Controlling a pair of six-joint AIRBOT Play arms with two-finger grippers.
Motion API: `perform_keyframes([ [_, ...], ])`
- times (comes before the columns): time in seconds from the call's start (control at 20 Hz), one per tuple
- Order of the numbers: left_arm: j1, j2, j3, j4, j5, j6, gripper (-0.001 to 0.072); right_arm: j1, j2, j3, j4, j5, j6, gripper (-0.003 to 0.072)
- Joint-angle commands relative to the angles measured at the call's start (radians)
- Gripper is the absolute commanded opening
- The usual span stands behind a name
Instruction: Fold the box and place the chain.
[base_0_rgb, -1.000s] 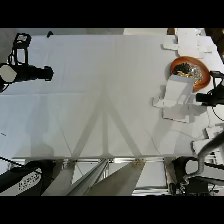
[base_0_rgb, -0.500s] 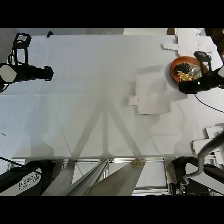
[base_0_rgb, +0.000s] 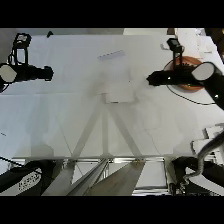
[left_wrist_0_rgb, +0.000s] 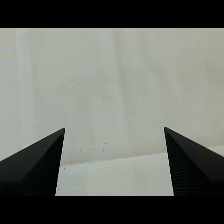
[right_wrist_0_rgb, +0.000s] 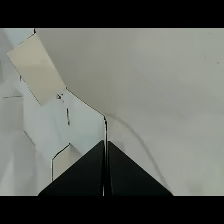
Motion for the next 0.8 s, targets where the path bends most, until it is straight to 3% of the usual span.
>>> perform_keyframes([
  [0.0, 0.0, 0.001, 0.0, 0.0, 0.0, 0.0, 0.0697, 0.122, -0.011, -0.119, 0.043, -0.275, -0.002, 0.0011],
  [0.15, 0.0, 0.001, 0.0, 0.0, 0.0, 0.0, 0.0697, 0.137, -0.014, -0.252, 0.128, -0.438, -0.004, 0.0008],
  [0.3, 0.0, 0.001, 0.0, 0.0, 0.0, 0.0, 0.0697, 0.136, -0.036, -0.332, 0.127, -0.503, -0.02, 0.0008],
  [0.5, 0.0, 0.001, 0.0, 0.0, 0.0, 0.0, 0.0697, 0.136, -0.112, -0.336, 0.153, -0.553, -0.023, 0.0009],
  [0.75, 0.0, 0.001, 0.0, 0.0, 0.0, 0.0, 0.0697, 0.136, -0.114, -0.335, 0.15, -0.571, -0.03, 0.001],
])
